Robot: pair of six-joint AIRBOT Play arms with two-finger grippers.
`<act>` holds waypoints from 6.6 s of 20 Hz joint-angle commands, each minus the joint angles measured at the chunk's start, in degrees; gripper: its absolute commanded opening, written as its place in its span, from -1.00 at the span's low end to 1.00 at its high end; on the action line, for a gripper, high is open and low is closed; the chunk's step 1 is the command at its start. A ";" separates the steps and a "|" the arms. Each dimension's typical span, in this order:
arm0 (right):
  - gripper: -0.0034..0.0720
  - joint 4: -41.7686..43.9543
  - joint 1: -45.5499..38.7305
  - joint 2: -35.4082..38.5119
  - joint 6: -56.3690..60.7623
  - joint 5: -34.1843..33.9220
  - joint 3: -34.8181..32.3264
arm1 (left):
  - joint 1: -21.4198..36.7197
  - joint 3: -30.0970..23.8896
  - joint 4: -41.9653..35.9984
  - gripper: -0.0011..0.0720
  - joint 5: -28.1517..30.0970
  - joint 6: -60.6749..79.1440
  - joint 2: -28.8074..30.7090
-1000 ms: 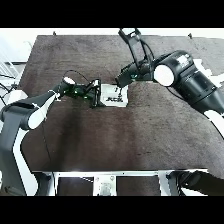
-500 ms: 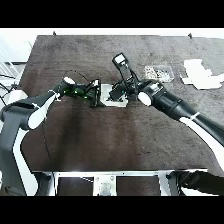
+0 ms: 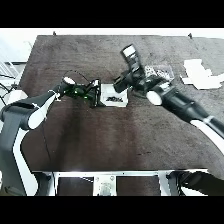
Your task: Fold the box and place the chain.
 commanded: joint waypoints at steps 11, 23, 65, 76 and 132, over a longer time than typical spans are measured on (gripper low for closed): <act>0.11 46.82 -18.16 -5.70 -55.71 9.77 3.58 | 0.04 0.02 0.02 -0.01 0.00 0.02 0.00; 0.07 63.76 -22.51 -26.73 -78.03 37.55 21.07 | 0.04 0.02 0.02 -0.01 0.04 0.04 0.00; -0.15 53.55 -16.28 -27.87 -79.03 46.27 20.87 | 0.04 0.02 0.02 -0.01 0.07 0.02 0.00; -0.03 53.72 -16.11 -27.65 -78.93 42.97 20.85 | 0.04 0.02 0.02 -0.01 0.07 0.04 0.00; -0.78 65.35 -16.72 -33.68 -87.82 41.44 12.98 | 0.04 0.02 0.02 -0.01 0.09 0.04 0.00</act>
